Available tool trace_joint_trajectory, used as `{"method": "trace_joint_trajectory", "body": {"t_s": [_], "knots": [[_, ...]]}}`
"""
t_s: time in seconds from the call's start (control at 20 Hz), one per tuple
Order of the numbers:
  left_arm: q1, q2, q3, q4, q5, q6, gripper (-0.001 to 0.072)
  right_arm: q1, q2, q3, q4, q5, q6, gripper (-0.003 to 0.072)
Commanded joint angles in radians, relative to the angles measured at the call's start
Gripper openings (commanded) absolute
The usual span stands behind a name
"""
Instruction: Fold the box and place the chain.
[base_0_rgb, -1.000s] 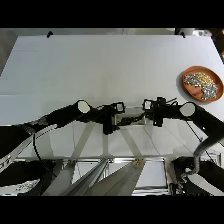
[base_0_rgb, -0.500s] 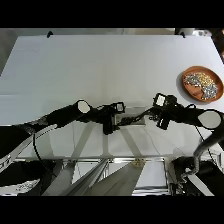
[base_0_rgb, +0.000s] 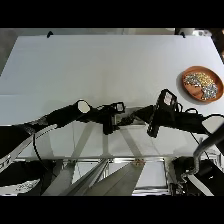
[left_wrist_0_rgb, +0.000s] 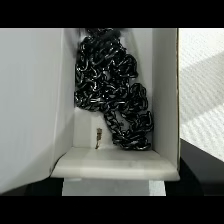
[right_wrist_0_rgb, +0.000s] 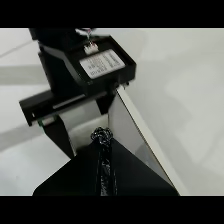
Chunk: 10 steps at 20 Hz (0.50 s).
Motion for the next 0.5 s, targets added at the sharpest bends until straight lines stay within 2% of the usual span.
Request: {"method": "trace_joint_trajectory", "body": {"t_s": [0.0,0.3,0.45], "knots": [[0.0,0.0,0.0,0.0,0.0,0.0,0.0438,0.075,-0.022,0.001,0.04,-0.087,0.026,0.0019],[0.0,0.0,0.0,0.0,0.0,0.0,0.0438,0.074,-0.154,0.001,0.019,-0.097,0.048,0.002],[0.0,0.0,0.0,0.0,0.0,0.0,0.0438,0.074,-0.236,0.001,-0.056,-0.098,0.104,0.0024]]}}
